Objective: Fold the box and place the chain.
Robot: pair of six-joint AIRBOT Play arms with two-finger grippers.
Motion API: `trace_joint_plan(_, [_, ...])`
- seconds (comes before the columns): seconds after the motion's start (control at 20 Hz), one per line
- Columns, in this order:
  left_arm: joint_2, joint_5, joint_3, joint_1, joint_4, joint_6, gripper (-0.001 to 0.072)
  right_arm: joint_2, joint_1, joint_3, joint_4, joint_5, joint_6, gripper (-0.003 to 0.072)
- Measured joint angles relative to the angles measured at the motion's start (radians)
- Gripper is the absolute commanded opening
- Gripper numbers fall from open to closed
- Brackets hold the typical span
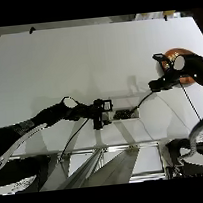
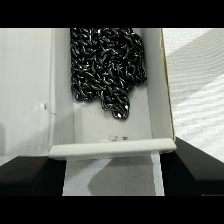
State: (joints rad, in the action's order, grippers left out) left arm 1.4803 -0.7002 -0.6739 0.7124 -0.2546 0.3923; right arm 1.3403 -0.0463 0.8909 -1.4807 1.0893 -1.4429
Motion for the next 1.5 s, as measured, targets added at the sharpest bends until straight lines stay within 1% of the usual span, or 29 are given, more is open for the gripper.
trace_joint_plan(0.3, [0.0, 0.0, 0.0, 0.0, 0.0, 0.0, 0.0271, 0.047, 0.0, 0.0, -0.006, -0.037, -0.005, 0.0333])
trace_joint_plan(0.35, [0.0, 0.0, 0.0, 0.0, 0.0, 0.0, 0.0271, 0.051, 0.0, 0.0, -0.006, -0.04, -0.013, 0.0313])
trace_joint_plan(0.4, [0.0, 0.0, 0.0, 0.0, 0.0, 0.0, 0.0271, 0.055, 0.0, -0.002, -0.006, -0.043, -0.021, 0.0266])
trace_joint_plan(0.45, [0.0, 0.0, 0.0, 0.0, 0.0, 0.0, 0.0271, 0.061, 0.0, -0.002, -0.008, -0.043, -0.027, 0.0258])
trace_joint_plan(0.5, [0.0, 0.0, 0.0, 0.0, 0.0, 0.0, 0.0271, 0.066, 0.0, -0.005, -0.008, -0.043, -0.03, 0.02])
trace_joint_plan(0.55, [0.0, 0.0, 0.0, 0.0, 0.0, 0.0, 0.0271, 0.073, 0.0, -0.008, -0.008, -0.04, -0.034, 0.0044])
trace_joint_plan(0.6, [0.0, 0.0, 0.0, 0.0, 0.0, 0.0, 0.0271, 0.076, 0.0, -0.011, -0.014, -0.035, -0.035, 0.0011])
trace_joint_plan(0.75, [0.0, 0.0, 0.0, 0.0, 0.0, 0.0, 0.0271, 0.065, -0.011, -0.02, -0.012, -0.016, -0.042, 0.0011])
trace_joint_plan(0.8, [0.0, 0.0, 0.0, 0.0, 0.0, 0.0, 0.0271, 0.048, -0.02, -0.023, -0.008, 0.014, -0.042, 0.0011])
trace_joint_plan(0.9, [0.0, 0.0, 0.0, 0.0, 0.0, 0.0, 0.0271, -0.014, -0.038, -0.023, -0.011, 0.005, -0.042, 0.0011])
trace_joint_plan(1.2, [0.0, 0.0, 0.0, 0.0, 0.0, 0.0, 0.0271, -0.286, -0.112, -0.024, -0.003, 0.099, -0.041, 0.0011])
trace_joint_plan(1.35, [0.0, 0.0, 0.0, 0.0, 0.0, 0.0, 0.0271, -0.421, -0.161, -0.024, 0.047, 0.17, -0.041, 0.0011])
trace_joint_plan(1.5, [0.0, -0.002, 0.0, 0.0, 0.0, 0.0, 0.0271, -0.532, -0.222, -0.025, 0.14, 0.221, -0.041, 0.0011])
